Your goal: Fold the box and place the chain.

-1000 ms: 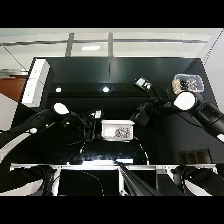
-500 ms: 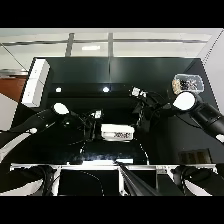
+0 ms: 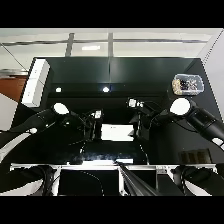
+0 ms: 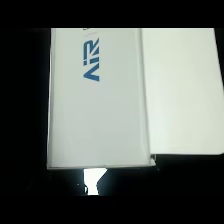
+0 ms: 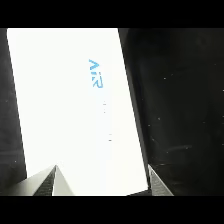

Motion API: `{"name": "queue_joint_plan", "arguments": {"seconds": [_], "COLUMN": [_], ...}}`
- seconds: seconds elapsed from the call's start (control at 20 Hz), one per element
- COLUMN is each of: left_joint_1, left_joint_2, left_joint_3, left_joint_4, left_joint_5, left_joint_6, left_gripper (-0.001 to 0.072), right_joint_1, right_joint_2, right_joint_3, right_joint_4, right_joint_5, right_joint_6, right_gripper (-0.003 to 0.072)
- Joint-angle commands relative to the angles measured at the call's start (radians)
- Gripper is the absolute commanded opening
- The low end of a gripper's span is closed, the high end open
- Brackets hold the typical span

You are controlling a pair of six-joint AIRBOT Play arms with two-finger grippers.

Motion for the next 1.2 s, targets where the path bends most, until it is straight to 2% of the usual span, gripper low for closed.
{"name": "queue_joint_plan", "arguments": {"seconds": [0.0, 0.15, 0.4, 0.9, 0.95, 1.0, 1.1, 1.15], "left_joint_1": [0.000, 0.000, 0.000, 0.000, 0.000, 0.000, 0.000, 0.000], "left_joint_2": [-0.001, -0.001, -0.001, -0.001, -0.001, -0.001, -0.001, -0.001], "left_joint_3": [0.000, 0.000, 0.000, 0.000, 0.000, 0.000, 0.000, 0.000], "left_joint_4": [0.000, 0.000, 0.000, 0.000, 0.000, 0.000, 0.000, 0.000], "left_joint_5": [0.000, 0.000, 0.000, -0.001, -0.001, -0.001, -0.001, -0.001], "left_joint_6": [0.000, 0.000, 0.000, 0.000, 0.000, 0.000, 0.000, 0.000], "left_gripper": [0.0499, 0.0498, 0.0498, 0.0499, 0.0498, 0.0498, 0.0498, 0.0498], "right_joint_1": [0.005, 0.018, 0.077, 0.077, 0.077, 0.077, 0.077, 0.077], "right_joint_2": [0.013, 0.021, 0.020, 0.018, 0.018, 0.018, 0.018, 0.018], "right_joint_3": [-0.003, -0.004, -0.027, -0.028, -0.027, -0.027, -0.027, -0.027], "right_joint_4": [0.004, -0.005, -0.049, -0.086, -0.085, -0.083, -0.082, -0.082], "right_joint_5": [0.027, 0.033, -0.100, -0.127, -0.130, -0.130, -0.129, -0.129], "right_joint_6": [0.021, 0.059, 0.064, 0.064, 0.064, 0.064, 0.064, 0.064], "right_gripper": [0.0715, 0.0715, 0.0715, 0.0705, 0.0636, 0.0530, 0.0529, 0.0449]}}
